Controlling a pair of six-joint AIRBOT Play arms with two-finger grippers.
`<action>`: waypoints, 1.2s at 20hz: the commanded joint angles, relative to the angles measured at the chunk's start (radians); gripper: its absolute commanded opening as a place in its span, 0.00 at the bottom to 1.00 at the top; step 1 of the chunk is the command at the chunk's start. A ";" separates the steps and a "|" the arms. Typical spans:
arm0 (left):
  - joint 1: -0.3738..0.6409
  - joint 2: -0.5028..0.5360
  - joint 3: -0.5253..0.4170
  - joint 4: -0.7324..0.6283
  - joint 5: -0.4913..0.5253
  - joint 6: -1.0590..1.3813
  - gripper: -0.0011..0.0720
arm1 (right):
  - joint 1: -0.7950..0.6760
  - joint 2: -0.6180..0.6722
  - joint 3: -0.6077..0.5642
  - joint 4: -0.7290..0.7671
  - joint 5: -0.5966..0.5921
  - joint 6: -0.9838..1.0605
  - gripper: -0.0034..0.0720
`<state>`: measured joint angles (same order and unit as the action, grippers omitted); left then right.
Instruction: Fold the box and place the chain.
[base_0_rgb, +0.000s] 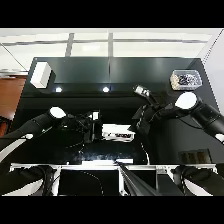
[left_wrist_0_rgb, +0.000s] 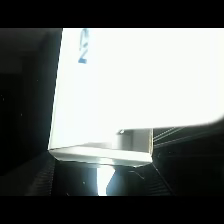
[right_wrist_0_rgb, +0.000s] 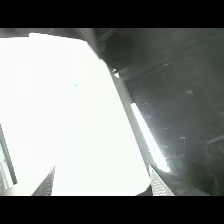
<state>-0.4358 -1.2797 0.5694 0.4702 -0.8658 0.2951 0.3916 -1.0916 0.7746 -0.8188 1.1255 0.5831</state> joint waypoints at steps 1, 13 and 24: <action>0.000 -0.001 0.001 0.000 0.000 0.000 0.57 | 0.047 0.001 -0.016 -0.013 -0.019 -0.027 0.97; 0.000 -0.001 0.001 0.000 0.000 0.000 0.57 | 0.124 0.008 -0.032 -0.099 -0.058 -0.024 0.97; 0.000 -0.001 0.001 0.000 0.000 0.000 0.57 | 0.197 0.032 -0.035 -0.211 -0.130 0.008 0.97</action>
<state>-0.4358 -1.2800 0.5694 0.4702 -0.8658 0.2951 0.5728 -1.0595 0.7403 -0.9768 1.0542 0.5735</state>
